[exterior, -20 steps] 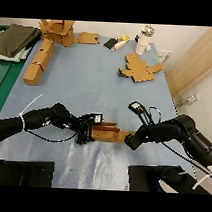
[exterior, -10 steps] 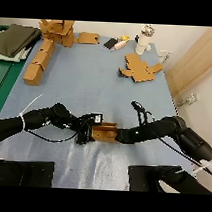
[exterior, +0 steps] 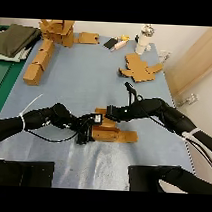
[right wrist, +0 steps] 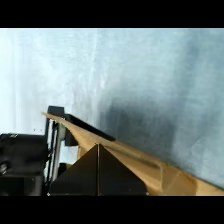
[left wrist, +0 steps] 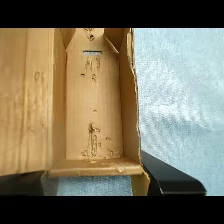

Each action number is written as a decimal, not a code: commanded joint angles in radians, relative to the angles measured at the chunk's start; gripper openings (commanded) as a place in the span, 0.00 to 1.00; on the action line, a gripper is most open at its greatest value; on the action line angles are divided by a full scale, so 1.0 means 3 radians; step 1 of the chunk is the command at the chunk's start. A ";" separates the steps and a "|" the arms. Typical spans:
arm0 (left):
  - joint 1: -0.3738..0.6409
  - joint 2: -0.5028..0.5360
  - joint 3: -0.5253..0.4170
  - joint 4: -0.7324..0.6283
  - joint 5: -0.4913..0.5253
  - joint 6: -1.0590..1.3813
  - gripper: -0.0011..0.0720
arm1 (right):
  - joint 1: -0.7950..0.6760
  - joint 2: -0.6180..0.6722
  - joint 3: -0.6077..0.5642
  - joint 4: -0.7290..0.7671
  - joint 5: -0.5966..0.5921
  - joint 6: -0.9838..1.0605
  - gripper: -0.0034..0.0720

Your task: Fold the box.

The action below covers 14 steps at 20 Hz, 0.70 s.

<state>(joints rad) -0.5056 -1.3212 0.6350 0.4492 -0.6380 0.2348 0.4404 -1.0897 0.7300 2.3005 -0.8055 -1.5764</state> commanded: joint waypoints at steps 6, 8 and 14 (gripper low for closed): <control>0.0001 -0.0001 0.0003 0.0000 0.0005 0.0001 0.76 | 0.0036 -0.0758 0.0094 0.0017 -0.0024 -0.0575 0.05; 0.0001 -0.0001 0.0003 0.0000 0.0003 0.0003 0.76 | 0.0036 -0.0783 0.0089 -0.0014 -0.0020 -0.0636 0.05; 0.0001 -0.0001 0.0003 0.0000 0.0003 0.0001 0.76 | -0.0031 -0.0598 0.0192 -0.0220 -0.0042 -0.0732 0.05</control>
<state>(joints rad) -0.5056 -1.3220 0.6350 0.4500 -0.6380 0.2352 0.4435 -1.2987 0.7692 2.2803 -0.8127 -1.7798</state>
